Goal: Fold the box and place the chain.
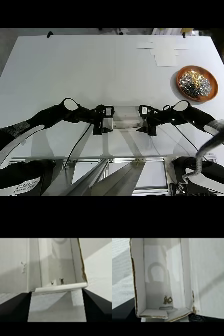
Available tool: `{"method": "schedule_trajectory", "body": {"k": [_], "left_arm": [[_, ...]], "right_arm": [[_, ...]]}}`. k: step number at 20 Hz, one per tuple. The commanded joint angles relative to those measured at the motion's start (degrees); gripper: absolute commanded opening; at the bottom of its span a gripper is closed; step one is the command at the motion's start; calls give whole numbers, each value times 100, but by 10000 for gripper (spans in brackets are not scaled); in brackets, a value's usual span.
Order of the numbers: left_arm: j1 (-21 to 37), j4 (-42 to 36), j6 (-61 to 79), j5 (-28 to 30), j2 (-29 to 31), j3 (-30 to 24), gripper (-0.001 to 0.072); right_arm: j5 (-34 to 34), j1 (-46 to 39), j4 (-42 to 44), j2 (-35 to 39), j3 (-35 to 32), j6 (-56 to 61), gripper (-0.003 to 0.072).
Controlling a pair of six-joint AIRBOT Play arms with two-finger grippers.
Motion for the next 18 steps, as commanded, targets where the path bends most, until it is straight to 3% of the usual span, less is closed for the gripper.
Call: {"method": "schedule_trajectory", "body": {"k": [1,15,16,18], "left_arm": [[-7,-92,-243,129,-4,-2,704],[-387,-433,-63,579,-358,-2,696],[-387,-431,-66,575,-358,-2,666],[-387,-428,-109,533,-358,-2,397]], "right_arm": [[0,2,0,2,0,0,456],[0,2,0,2,0,0,456],[0,0,0,2,0,0,456],[0,2,0,2,0,0,456]]}}
